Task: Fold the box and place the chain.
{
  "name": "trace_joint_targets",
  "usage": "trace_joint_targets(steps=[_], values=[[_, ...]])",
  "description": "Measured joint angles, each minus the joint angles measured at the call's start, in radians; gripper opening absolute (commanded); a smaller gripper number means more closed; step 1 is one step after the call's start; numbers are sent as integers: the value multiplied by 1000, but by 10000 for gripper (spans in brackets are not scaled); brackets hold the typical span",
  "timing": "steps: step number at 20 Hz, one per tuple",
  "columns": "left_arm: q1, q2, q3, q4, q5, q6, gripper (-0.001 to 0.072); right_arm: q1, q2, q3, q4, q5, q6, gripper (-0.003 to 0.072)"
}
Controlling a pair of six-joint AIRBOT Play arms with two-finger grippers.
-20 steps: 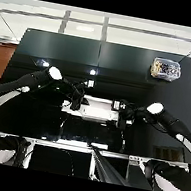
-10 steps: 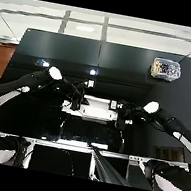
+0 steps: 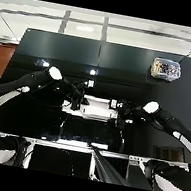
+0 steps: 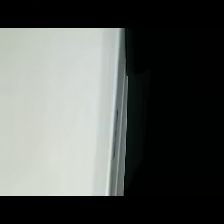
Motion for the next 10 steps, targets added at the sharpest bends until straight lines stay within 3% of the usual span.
trace_joint_targets(steps=[1, 2, 3, 4, 10], values=[[0, 0, 0, 0, 0, 0, 160, 0, 0, 0, 0, 0, 0, 470], [0, 0, 0, -1, 1, -2, 394, 0, 0, 0, -1, 0, 3, 470], [2, 2, 0, -1, 3, -6, 573, 0, 0, 0, -3, 0, 2, 470], [4, 8, 2, 2, 1, -15, 650, 0, 0, 0, -3, 0, 2, 470], [85, 130, 32, 182, -75, -288, 616, 0, 0, 0, -4, -1, 2, 470]])
